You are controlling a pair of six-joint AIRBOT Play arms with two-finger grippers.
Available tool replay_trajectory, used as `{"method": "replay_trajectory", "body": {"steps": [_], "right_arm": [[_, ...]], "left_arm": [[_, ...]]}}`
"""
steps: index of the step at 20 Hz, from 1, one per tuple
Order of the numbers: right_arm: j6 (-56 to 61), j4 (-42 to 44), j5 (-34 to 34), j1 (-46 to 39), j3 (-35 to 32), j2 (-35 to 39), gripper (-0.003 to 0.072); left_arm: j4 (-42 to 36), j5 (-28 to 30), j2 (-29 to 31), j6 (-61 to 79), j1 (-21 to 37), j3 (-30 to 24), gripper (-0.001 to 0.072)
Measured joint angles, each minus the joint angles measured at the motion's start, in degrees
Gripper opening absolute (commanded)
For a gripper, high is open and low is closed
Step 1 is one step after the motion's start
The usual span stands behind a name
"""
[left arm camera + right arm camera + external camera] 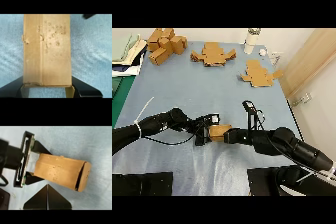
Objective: Fold the box.
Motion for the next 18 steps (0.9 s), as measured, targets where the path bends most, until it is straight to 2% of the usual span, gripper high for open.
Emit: {"method": "replay_trajectory", "body": {"steps": [4, 7, 18], "right_arm": [[-8.1, 12.8, 2.3, -3.3, -0.4, -5.1, 0.0], [-11.5, 17.7, 2.7, -3.8, -0.4, -7.0, 0.0], [-15.3, 20.9, 2.5, -4.0, -0.5, -8.5, 0.0]], "left_arm": [[0.0, 0.0, 0.0, 0.0, 0.0, 0.0, 0.0528], [0.0, 0.0, 0.0, 0.0, 0.0, 0.0, 0.0527], [0.0, 0.0, 0.0, 0.0, 0.0, 0.0, 0.0527]]}}
